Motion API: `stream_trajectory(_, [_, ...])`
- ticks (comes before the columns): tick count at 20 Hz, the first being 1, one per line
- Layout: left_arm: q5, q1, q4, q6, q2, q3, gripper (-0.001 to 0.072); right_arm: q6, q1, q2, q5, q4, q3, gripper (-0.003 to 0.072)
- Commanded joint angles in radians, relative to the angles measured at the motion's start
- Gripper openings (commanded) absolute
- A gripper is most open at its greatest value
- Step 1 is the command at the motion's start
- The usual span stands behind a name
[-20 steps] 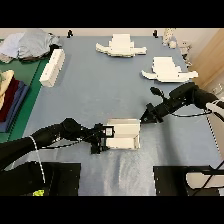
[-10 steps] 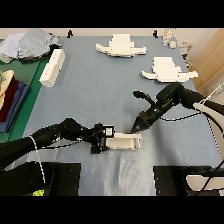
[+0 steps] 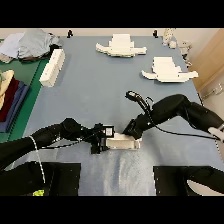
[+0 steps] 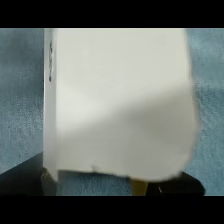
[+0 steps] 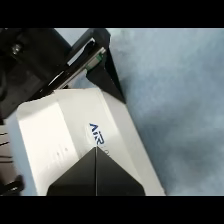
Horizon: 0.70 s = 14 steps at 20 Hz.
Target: Fold the box.
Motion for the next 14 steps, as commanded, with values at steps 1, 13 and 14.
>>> stream_trajectory(1, [0.0,0.001,0.0,0.0,0.0,0.0,0.042,-0.091,0.098,0.157,0.256,-0.014,-0.134,0.0001])
stream_trajectory(13, [0.0,0.001,0.0,0.0,0.0,0.0,0.042,-0.357,0.24,0.307,0.393,-0.066,-0.259,0.0446])
stream_trajectory(14, [0.0,0.001,0.0,0.0,0.0,0.0,0.042,-0.371,0.254,0.307,0.396,-0.066,-0.259,0.0473])
